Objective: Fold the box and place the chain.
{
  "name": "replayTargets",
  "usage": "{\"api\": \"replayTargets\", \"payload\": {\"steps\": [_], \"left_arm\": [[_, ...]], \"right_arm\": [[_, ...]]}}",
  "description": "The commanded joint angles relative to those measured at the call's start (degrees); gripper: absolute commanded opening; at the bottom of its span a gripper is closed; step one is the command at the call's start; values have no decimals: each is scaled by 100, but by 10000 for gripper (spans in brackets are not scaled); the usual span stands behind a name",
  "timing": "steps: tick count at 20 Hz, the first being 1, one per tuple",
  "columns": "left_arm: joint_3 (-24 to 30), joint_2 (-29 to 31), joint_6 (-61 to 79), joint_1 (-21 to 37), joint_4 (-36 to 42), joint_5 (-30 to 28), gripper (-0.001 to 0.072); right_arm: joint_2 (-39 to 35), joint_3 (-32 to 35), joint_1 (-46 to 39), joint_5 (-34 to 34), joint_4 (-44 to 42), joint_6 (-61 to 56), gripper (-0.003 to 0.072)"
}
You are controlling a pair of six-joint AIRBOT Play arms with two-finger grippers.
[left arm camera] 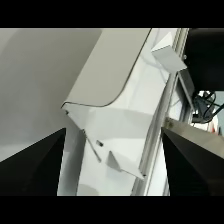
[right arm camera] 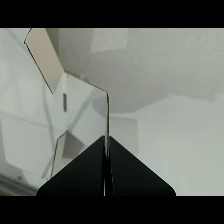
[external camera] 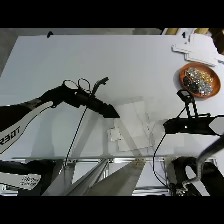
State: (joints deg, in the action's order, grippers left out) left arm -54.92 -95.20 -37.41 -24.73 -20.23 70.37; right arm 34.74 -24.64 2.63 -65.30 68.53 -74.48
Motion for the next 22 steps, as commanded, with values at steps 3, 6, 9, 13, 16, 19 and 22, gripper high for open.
{"api": "replayTargets", "payload": {"steps": [3, 6, 9, 13, 16, 19, 22], "left_arm": [[-57, -190, 170, -350, 76, -505, 628], [-105, -328, 358, -656, 337, -686, 627], [-105, -365, 361, -750, 426, -907, 605], [-105, -365, 424, -750, 426, -938, 261], [-105, -354, 776, -739, 426, -1058, 6], [-105, -352, 1838, -758, 409, -772, 3], [-105, -256, 3368, -791, 245, -455, 3]], "right_arm": [[2, 2, 4, -2, 0, -2, 21], [2, 2, 4, -4, 0, -2, 21], [2, 2, 4, -2, 2, -2, 21], [2, 2, 4, -7, 2, -2, 21], [2, 2, 4, -33, 0, -2, 21], [2, 0, 4, -57, -4, -2, 21], [-4, -35, 4, -81, -50, -4, 40]]}}
